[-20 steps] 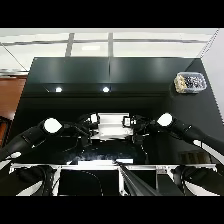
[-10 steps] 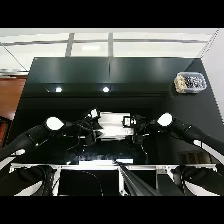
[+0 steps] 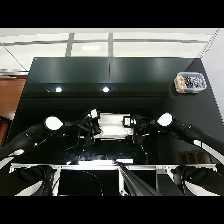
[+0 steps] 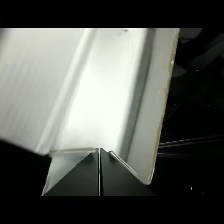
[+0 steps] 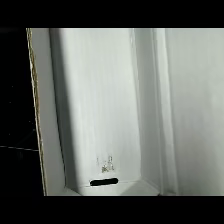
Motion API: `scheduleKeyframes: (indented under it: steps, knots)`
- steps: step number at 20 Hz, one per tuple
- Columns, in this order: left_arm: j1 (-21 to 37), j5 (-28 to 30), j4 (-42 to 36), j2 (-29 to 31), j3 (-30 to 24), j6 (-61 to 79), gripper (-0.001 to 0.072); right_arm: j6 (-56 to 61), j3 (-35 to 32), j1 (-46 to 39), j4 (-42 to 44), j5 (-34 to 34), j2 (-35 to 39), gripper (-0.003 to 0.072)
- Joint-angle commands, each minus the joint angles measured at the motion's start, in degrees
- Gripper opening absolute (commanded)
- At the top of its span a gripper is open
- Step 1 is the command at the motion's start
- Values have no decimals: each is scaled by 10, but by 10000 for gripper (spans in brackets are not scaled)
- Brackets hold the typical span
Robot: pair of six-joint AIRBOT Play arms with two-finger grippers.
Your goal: Fold the box and place the chain.
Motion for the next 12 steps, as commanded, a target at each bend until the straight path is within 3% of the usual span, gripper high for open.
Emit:
scheduleKeyframes:
  steps: [1,3,5,9,12]
  knots:
    - [51,-6,136,57,6,-226,25,0,0,0,0,0,0,433]
    - [121,-20,262,97,6,-432,26,0,0,0,0,0,0,433]
    - [206,-71,316,108,4,-595,26,0,0,0,0,0,0,433]
    - [365,-184,233,75,-30,-646,27,-1,0,0,0,0,0,433]
    - [398,-239,131,8,-46,-581,26,0,0,0,0,0,0,433]
